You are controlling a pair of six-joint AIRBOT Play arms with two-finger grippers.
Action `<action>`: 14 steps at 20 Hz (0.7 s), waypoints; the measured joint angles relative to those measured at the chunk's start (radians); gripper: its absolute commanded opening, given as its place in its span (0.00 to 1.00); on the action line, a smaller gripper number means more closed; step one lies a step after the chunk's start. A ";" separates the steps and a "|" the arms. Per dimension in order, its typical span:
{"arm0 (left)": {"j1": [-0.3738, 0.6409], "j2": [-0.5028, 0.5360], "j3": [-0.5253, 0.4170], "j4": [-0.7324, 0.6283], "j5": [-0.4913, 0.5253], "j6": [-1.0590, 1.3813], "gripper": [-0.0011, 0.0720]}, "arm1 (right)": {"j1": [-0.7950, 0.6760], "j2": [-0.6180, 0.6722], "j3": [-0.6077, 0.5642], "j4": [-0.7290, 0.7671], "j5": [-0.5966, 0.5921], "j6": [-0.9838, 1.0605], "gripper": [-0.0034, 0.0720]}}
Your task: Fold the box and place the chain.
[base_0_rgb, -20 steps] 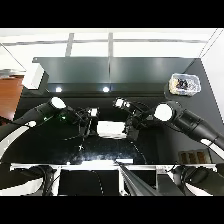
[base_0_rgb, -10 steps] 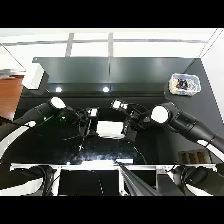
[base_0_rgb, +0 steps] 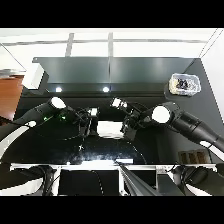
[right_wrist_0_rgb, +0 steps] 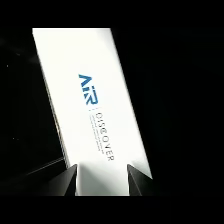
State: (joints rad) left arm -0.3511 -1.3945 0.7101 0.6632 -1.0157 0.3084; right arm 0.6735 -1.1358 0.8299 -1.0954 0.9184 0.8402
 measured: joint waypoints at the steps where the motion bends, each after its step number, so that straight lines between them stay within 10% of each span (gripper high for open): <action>1: 0.000 0.000 0.000 0.000 0.000 0.000 0.51 | 0.000 0.009 0.001 -0.015 0.005 0.013 0.54; 5: 0.000 0.000 0.000 0.001 0.000 0.000 0.51 | -0.020 0.068 0.004 -0.050 0.022 0.131 0.46; 6: 0.000 0.000 0.000 0.001 0.000 0.000 0.51 | -0.039 0.081 0.004 -0.055 0.039 0.194 0.17; 7: 0.000 0.000 0.000 0.001 0.000 0.001 0.51 | -0.064 0.090 0.002 -0.060 0.058 0.273 0.08; 14: 0.000 0.000 0.000 0.001 0.000 0.001 0.51 | -0.201 0.104 -0.127 0.207 0.034 0.562 0.08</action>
State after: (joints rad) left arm -0.3511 -1.3945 0.7101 0.6643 -1.0161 0.3092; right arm 0.4725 -1.0321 0.7029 -0.8883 0.9520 1.4021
